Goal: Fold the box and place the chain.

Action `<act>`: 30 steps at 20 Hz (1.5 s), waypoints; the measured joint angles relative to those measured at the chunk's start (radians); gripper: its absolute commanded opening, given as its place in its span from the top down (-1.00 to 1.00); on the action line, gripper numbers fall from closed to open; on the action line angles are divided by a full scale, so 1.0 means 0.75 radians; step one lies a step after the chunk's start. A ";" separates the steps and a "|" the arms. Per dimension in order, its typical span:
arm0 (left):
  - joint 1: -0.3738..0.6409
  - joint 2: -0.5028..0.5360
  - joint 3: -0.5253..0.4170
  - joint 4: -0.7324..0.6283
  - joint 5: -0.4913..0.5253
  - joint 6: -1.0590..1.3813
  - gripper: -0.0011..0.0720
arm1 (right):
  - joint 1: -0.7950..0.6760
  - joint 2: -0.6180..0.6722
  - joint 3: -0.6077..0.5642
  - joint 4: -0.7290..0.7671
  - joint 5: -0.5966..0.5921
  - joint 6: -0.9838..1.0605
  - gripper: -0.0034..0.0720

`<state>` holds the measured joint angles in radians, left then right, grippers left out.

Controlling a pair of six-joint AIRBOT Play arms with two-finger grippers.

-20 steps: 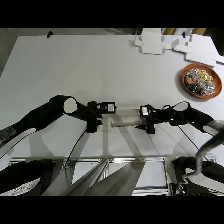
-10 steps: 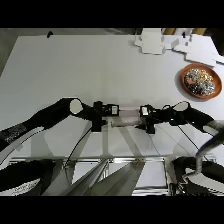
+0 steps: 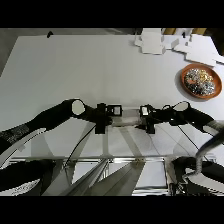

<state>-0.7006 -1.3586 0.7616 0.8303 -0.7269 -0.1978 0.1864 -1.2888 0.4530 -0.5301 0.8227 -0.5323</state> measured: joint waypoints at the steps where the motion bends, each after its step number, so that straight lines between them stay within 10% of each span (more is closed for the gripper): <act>1: -0.005 -0.007 0.000 -0.017 0.013 0.000 0.62 | 0.000 0.000 0.000 -0.001 0.000 0.000 -0.15; 11: -0.046 -0.053 0.000 -0.124 0.089 -0.008 -0.04 | -0.001 0.000 0.000 -0.001 0.000 0.000 -0.15; 17: 0.005 0.052 0.000 -0.037 -0.038 -0.240 0.98 | 0.000 0.000 0.000 -0.001 0.001 -0.003 -0.15; 24: 0.231 0.335 -0.005 0.193 -0.353 -0.950 0.97 | -0.001 0.000 0.000 -0.001 0.001 -0.001 -0.15; 30: 0.342 0.269 -0.123 0.213 -0.379 -1.424 0.97 | 0.000 0.000 0.000 -0.001 0.000 0.000 -0.15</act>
<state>-0.4438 -1.1568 0.6697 0.9901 -1.0111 -1.2655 0.1864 -1.2888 0.4530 -0.5308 0.8227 -0.5323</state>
